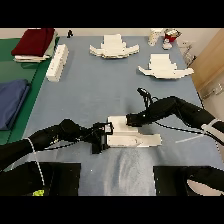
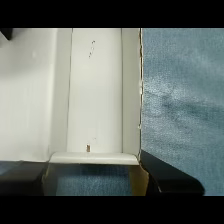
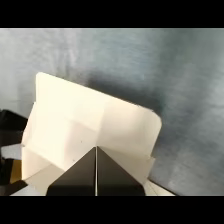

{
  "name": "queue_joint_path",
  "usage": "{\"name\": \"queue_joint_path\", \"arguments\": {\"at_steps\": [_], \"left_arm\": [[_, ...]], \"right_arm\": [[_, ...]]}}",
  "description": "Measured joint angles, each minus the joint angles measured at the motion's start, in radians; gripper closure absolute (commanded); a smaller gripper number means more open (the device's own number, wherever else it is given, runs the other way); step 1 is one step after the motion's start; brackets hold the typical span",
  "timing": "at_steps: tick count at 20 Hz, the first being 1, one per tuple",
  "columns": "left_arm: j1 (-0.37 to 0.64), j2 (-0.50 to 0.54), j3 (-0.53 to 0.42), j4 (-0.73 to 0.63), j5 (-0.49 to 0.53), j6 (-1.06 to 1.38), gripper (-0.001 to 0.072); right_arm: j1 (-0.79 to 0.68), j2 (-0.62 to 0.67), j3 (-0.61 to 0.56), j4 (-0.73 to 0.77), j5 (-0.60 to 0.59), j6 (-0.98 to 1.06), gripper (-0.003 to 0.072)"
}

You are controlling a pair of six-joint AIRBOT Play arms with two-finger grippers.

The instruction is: Fold the box.

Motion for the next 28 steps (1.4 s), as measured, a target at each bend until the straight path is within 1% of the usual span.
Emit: {"name": "queue_joint_path", "arguments": {"at_steps": [2, 4, 5, 6, 7, 8, 9, 11, 14, 17, 19, 22, 23, 24, 26, 27, 28], "left_arm": [[0.0, 0.0, 0.0, 0.0, 0.0, 0.0, 0.0196], [0.0, 0.0, 0.0, 0.0, 0.0, 0.0, 0.0196], [0.0, 0.0, 0.0, 0.0, 0.0, 0.0, 0.0196], [0.0, 0.0, 0.0, 0.0, 0.0, 0.0, 0.0196], [0.0, 0.0, 0.0, 0.0, 0.0, 0.0, 0.0196], [0.0, 0.0, 0.0, 0.0, 0.0, 0.0, 0.0196], [0.0, 0.0, 0.0, 0.0, 0.0, 0.0, 0.0196], [0.0, 0.0, 0.0, 0.0, 0.0, 0.0, 0.0196], [0.0, 0.0, 0.0, 0.0, 0.0, 0.0, 0.0196], [0.0, 0.0, 0.0, 0.0, 0.0, 0.0, 0.0196], [0.0, 0.0, 0.0, 0.0, 0.0, 0.0, 0.0195], [0.0, 0.0, 0.0, 0.0, 0.0, 0.0, 0.0195], [0.0, 0.0, 0.0, 0.0, 0.0, 0.0, 0.0196], [0.0, 0.0, 0.0, 0.0, 0.0, 0.0, 0.0196], [0.0, 0.0, 0.0, 0.0, 0.0, 0.0, 0.0196], [0.0, 0.0, 0.0, 0.0, 0.0, 0.0, 0.0196], [0.0, 0.0, 0.0, 0.0, 0.0, 0.0, 0.0196]], "right_arm": [[0.0, 0.069, 0.007, -0.036, -0.034, -0.038, 0.0683], [0.0, 0.149, 0.01, -0.105, -0.095, -0.076, 0.0682], [0.0, 0.192, 0.01, -0.148, -0.134, -0.106, 0.0636], [0.0, 0.231, 0.008, -0.183, -0.176, -0.148, 0.0529], [0.0, 0.272, 0.003, -0.214, -0.226, -0.211, 0.0358], [0.0, 0.305, -0.006, -0.235, -0.27, -0.271, 0.022], [0.0, 0.335, -0.021, -0.252, -0.306, -0.332, 0.0113], [0.0, 0.377, -0.064, -0.286, -0.351, -0.463, 0.0017], [0.002, 0.397, -0.141, -0.324, -0.338, -0.639, 0.0018], [0.008, 0.377, -0.201, -0.333, -0.25, -0.779, 0.0018], [0.01, 0.348, -0.222, -0.329, -0.186, -0.861, 0.0019], [0.024, 0.297, -0.238, -0.3, -0.103, -0.976, 0.0043], [0.032, 0.286, -0.241, -0.29, -0.081, -1.01, 0.013], [0.04, 0.278, -0.243, -0.282, -0.065, -1.036, 0.0305], [0.054, 0.267, -0.246, -0.269, -0.043, -1.074, 0.0427], [0.059, 0.264, -0.246, -0.261, -0.035, -1.086, 0.0468], [0.063, 0.261, -0.246, -0.249, -0.03, -1.101, 0.0549]]}}
